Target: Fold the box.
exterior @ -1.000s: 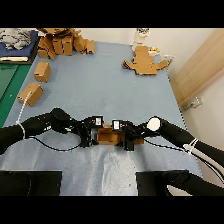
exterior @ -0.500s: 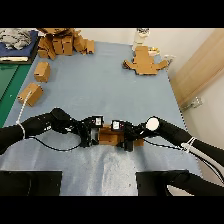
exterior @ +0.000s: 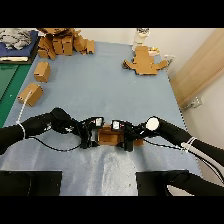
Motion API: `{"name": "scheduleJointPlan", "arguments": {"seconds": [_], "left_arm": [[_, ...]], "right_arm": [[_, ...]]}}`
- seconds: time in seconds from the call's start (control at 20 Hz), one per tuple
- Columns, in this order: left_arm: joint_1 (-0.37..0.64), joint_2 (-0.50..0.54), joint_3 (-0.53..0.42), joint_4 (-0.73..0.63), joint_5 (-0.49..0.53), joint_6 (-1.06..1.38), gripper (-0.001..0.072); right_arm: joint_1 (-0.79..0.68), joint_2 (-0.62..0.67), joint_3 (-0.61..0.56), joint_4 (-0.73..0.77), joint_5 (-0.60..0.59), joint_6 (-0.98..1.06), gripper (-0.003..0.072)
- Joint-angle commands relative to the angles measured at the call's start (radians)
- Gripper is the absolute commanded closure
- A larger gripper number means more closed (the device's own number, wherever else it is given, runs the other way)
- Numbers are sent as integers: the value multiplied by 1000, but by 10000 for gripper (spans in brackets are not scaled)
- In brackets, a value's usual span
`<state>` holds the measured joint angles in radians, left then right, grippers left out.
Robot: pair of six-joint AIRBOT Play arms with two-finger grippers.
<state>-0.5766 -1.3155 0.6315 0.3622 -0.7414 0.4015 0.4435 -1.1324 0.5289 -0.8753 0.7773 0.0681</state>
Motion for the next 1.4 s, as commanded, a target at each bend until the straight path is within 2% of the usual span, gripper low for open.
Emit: {"name": "scheduleJointPlan", "arguments": {"seconds": [0.0, 0.3, 0.6, 0.9, 1.35], "left_arm": [[-4, 0, 1, 1, -9, 5, 12], [-4, -5, 2, -5, -7, 10, 12], [-53, -6, 2, -17, 71, 10, 12], [-51, -7, 1, 11, 113, -10, 13], [-51, -7, 1, 12, 100, -10, 13]], "right_arm": [[1, -1, 0, 1, 1, 2, 109], [1, -1, 0, 0, 0, 2, 109], [1, -1, 0, 0, 1, 2, 109], [1, -1, 0, 0, 1, 2, 109], [1, -1, 0, 0, 1, 2, 109]]}}
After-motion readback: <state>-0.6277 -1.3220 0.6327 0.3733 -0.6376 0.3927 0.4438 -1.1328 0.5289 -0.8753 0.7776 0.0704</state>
